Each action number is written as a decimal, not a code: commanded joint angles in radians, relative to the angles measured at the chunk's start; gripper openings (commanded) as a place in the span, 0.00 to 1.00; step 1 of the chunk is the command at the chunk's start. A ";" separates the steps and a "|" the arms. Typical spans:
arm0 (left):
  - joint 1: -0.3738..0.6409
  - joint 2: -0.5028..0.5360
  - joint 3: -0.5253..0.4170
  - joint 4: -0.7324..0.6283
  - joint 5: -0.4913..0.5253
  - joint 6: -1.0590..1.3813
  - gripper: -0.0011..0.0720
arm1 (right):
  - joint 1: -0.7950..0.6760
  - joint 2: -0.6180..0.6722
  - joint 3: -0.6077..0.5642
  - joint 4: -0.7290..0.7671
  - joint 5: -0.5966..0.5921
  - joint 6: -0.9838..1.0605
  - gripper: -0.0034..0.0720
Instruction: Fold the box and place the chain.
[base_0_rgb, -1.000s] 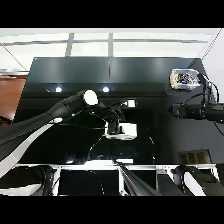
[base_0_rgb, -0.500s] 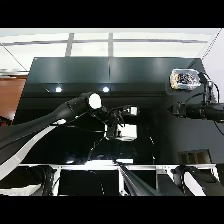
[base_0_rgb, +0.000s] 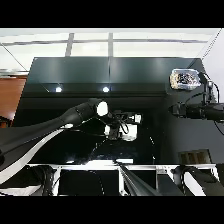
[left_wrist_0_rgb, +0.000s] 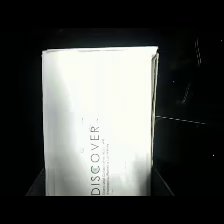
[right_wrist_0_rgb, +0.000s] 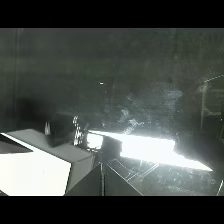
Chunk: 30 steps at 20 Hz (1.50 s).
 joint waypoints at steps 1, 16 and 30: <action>0.028 0.016 0.023 0.142 0.038 -0.175 0.49 | 0.000 0.001 0.000 0.000 0.000 0.000 0.07; 1.155 -0.221 0.538 0.320 -0.135 -0.736 0.49 | 0.000 0.001 0.000 0.008 -0.002 0.001 0.07; 1.138 -0.359 0.970 0.426 -0.391 -1.026 0.95 | 0.000 0.001 0.001 0.039 0.000 0.006 0.07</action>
